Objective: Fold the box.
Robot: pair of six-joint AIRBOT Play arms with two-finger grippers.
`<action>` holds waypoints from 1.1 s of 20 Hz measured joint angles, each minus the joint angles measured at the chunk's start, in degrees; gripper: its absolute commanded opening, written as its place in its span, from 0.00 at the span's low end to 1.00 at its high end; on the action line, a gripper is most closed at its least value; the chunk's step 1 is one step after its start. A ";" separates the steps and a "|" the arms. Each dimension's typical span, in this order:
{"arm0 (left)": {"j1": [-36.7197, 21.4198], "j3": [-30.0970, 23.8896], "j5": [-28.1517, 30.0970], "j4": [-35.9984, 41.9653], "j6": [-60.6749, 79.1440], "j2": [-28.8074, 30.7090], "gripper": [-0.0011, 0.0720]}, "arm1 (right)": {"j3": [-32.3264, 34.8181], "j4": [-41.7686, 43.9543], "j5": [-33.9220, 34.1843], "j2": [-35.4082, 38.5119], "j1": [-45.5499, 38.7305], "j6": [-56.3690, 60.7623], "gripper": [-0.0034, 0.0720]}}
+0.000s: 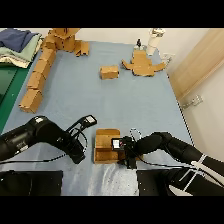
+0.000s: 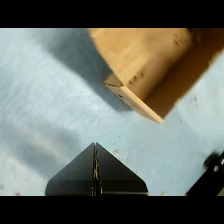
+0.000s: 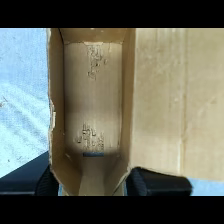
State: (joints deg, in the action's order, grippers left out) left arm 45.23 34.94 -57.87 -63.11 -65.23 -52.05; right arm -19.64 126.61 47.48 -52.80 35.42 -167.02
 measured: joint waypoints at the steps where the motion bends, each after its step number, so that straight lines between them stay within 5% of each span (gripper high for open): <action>1: -1.79 -0.26 0.11 2.75 8.15 -1.27 0.57 | 0.00 0.00 -0.02 0.00 0.00 0.00 0.63; 2: -3.19 -0.48 0.48 5.05 15.85 -2.67 0.95 | 0.00 0.00 0.00 0.00 0.00 0.00 0.63; 10: -6.40 -2.10 10.47 13.07 44.94 -8.68 0.95 | 0.00 0.00 -0.02 0.00 0.00 0.02 0.63; 22: -6.16 -9.57 14.03 27.91 64.81 -9.35 0.95 | 0.00 0.00 0.00 0.00 0.00 0.00 0.63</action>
State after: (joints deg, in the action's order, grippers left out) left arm 39.07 25.36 -43.83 -35.20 -0.43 -61.41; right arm -19.64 126.61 47.48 -52.80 35.42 -167.02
